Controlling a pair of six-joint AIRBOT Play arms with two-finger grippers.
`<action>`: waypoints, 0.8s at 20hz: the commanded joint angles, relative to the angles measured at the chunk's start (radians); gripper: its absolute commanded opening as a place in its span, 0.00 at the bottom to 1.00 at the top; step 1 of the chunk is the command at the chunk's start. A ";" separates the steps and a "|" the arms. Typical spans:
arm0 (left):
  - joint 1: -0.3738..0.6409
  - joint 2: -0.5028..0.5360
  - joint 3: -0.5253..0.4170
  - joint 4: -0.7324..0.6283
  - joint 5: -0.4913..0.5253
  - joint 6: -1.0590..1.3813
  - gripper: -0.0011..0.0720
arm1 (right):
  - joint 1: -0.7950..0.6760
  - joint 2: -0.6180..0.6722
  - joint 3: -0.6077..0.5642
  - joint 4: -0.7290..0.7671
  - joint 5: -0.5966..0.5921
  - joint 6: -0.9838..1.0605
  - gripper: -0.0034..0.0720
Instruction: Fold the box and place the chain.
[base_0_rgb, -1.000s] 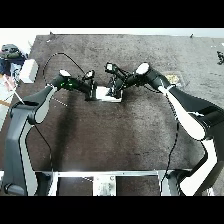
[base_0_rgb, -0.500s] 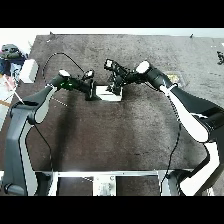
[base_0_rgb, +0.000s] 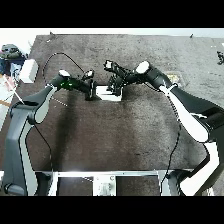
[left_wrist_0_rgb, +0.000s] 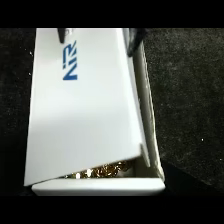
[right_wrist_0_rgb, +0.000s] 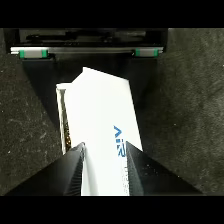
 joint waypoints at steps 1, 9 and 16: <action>0.000 0.000 0.000 0.001 -0.003 0.001 0.73 | 0.000 -0.006 0.000 -0.022 0.002 0.005 0.41; 0.000 0.000 0.000 0.001 -0.003 0.001 0.73 | 0.000 -0.008 0.000 -0.021 0.031 0.013 0.41; 0.000 0.000 0.000 0.001 -0.003 0.001 0.73 | 0.000 -0.013 -0.062 -0.016 0.048 0.027 0.41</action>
